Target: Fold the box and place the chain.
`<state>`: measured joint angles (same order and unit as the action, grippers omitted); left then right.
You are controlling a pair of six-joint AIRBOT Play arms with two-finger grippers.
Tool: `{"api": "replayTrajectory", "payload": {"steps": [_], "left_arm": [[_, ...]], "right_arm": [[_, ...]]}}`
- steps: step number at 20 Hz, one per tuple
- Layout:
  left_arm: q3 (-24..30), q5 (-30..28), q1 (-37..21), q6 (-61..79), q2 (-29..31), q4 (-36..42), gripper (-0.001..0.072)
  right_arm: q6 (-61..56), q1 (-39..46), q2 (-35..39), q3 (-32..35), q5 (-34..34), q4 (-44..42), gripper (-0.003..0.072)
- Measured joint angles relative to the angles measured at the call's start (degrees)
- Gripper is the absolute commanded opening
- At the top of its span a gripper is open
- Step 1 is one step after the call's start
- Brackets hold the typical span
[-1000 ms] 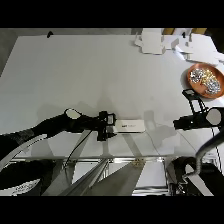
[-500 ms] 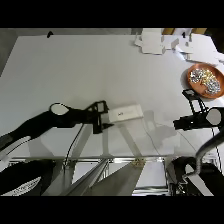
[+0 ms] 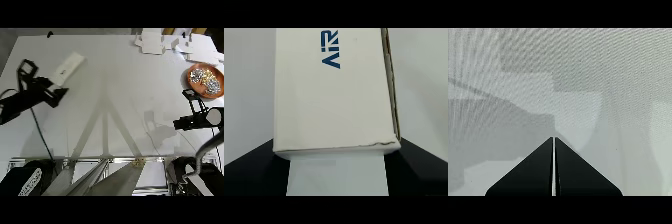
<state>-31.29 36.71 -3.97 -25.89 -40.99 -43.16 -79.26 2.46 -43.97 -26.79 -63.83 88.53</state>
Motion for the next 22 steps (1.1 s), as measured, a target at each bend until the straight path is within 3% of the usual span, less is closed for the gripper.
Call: {"api": "replayTrajectory", "payload": {"steps": [6,11,13,17,19,22], "left_arm": [[0.57,2.80,-14.69,-27.04,-0.07,-25.51,0.0153],[1.14,8.66,-19.21,-37.00,-5.62,-35.17,0.0162],[1.25,10.67,-19.78,-38.47,-8.46,-36.65,0.0376],[1.31,13.68,-20.22,-39.93,-13.81,-37.94,0.0450],[1.31,15.28,-20.28,-40.30,-15.10,-38.23,0.0668],[1.36,16.26,-20.33,-42.69,-15.50,-38.58,0.0696]], "right_arm": [[0.00,0.00,0.00,-0.02,-0.02,0.02,0.0019],[0.00,0.00,0.00,0.00,0.00,0.02,0.0019],[0.02,0.00,0.00,0.00,0.00,0.00,0.0019],[0.00,0.00,0.00,0.00,-0.02,0.00,0.0019],[0.00,0.00,0.00,0.00,-0.02,0.02,0.0019],[0.00,0.00,0.00,0.00,-0.02,0.02,0.0019]]}}
